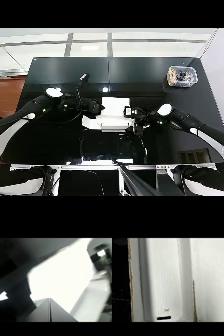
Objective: Fold the box and place the chain.
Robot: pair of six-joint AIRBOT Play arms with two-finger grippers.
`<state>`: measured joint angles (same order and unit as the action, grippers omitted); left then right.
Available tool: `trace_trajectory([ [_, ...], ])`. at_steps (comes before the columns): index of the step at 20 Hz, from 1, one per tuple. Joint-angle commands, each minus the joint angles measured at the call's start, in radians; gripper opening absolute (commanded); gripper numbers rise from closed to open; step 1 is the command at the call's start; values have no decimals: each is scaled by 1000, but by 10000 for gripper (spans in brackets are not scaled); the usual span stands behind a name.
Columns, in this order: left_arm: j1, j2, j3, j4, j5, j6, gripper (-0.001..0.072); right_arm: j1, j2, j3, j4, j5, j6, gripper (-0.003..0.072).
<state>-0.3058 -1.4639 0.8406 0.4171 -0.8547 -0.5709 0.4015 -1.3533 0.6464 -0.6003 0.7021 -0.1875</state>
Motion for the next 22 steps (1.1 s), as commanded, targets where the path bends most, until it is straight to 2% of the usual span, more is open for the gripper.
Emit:
trace_trajectory([
  [1, -2, -65, 0, 65, -8, 6, 23, 0, 0, 0, 1, 0, 0, 181],
  [4, -6, -80, 1, 69, -29, 6, 23, 1, 0, 0, 0, 0, 0, 181],
  [6, 8, -68, 33, 115, -102, -6, 21, 1, 0, 0, 0, 0, 0, 181],
  [10, 73, 91, 57, 278, -130, -116, 20, 0, 0, 0, 0, 0, 0, 181],
  [12, 112, 181, 34, 290, -160, -106, 21, 0, 0, 0, 0, 0, 0, 181],
  [14, 132, 238, -16, 278, -225, 28, 23, 0, 0, 0, 1, 0, 0, 181],
  [16, 132, 240, -52, 292, -326, 277, 23, 0, 0, 0, 1, 0, 0, 181],
  [17, 130, 240, -68, 317, -344, 417, 30, 0, 0, 0, 0, 0, 0, 181],
  [18, 130, 240, -79, 346, -333, 540, 188, 0, 0, 0, 0, 0, 0, 181],
  [19, 127, 240, -87, 367, -295, 620, 470, 0, 0, 0, 0, 0, 0, 181],
  [20, 117, 239, -95, 381, -217, 663, 715, 0, 0, 0, 0, 0, 0, 181],
  [22, 74, 228, -95, 423, -93, 674, 715, 0, 0, 0, 0, 0, 0, 181],
])
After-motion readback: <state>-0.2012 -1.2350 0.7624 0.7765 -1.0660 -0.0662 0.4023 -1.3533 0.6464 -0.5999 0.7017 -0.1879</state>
